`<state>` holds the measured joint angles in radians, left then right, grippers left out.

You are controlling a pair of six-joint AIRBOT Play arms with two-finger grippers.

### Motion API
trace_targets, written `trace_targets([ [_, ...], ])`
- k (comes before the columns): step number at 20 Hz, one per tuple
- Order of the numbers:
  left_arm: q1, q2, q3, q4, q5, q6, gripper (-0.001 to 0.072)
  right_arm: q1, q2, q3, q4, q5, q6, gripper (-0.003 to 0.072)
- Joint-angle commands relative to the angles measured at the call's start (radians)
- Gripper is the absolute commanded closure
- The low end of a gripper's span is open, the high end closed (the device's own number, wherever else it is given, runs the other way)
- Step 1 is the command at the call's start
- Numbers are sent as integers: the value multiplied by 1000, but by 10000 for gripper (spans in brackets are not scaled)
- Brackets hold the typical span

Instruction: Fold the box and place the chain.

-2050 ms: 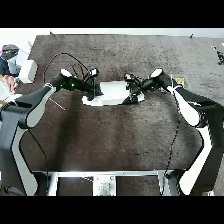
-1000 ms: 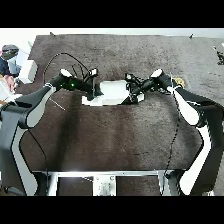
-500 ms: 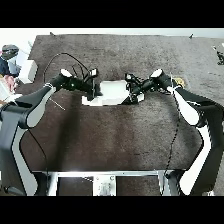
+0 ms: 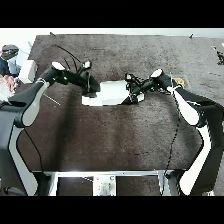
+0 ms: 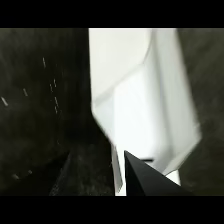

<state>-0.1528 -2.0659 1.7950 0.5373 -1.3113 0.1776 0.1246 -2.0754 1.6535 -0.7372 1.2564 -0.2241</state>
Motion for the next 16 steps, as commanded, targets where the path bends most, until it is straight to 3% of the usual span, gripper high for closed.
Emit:
trace_targets([
  [1, 47, 0, 105, -2, -201, -109, 357, 1, -1, 0, 0, 0, 0, 247],
  [4, 42, 0, 137, -29, -280, -185, 369, 1, -1, 0, 0, 1, 1, 247],
  [5, 32, -1, 136, -21, -283, -201, 443, 1, -1, 0, 0, 1, 1, 247],
  [6, 18, -1, 136, -5, -292, -203, 704, 1, -1, 0, 0, 1, 0, 247],
  [12, -65, -1, 136, 8, -250, -208, 698, 1, -1, 0, 0, 1, 1, 247],
  [14, -90, -1, 136, 8, -174, -210, 699, 1, -1, 0, 0, 0, 1, 247],
  [16, -102, -1, 136, 1, -37, -233, 700, 1, -1, 0, 0, 0, 0, 247],
])
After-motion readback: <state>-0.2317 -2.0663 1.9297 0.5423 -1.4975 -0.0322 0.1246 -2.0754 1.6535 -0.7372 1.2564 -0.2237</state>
